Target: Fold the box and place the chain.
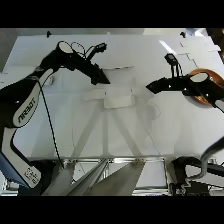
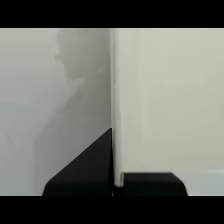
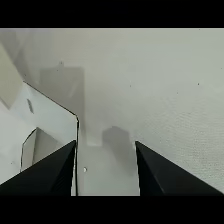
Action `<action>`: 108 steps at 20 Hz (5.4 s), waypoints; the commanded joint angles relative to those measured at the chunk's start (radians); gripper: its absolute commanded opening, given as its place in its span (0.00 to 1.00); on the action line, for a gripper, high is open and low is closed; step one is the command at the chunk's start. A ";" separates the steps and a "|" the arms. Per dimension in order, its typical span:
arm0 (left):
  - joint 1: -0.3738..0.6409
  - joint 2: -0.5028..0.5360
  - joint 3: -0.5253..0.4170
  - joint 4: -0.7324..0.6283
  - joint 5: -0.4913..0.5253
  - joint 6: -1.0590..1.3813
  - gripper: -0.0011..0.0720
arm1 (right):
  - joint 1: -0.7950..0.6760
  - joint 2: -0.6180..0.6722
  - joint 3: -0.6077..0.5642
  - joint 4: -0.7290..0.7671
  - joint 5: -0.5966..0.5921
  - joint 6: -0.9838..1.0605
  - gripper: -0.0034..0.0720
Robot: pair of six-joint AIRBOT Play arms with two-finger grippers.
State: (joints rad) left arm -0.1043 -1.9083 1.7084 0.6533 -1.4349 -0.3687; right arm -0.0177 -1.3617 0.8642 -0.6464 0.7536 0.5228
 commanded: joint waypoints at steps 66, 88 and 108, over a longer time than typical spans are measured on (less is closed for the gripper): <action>0.026 0.002 -0.384 -0.137 0.253 0.631 0.03 | 0.000 0.023 0.000 -0.005 -0.011 0.000 0.59; 0.026 0.002 -0.384 -0.137 0.253 0.631 0.03 | 0.001 0.095 0.088 0.087 0.262 -0.332 0.91; 0.026 0.002 -0.384 -0.137 0.253 0.631 0.03 | 0.200 0.609 0.004 0.018 0.660 -0.537 0.96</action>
State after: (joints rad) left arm -0.0784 -1.9053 1.3247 0.5163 -1.1820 0.2623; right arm 0.1070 -0.7685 0.9146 -0.5888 1.4853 -0.0219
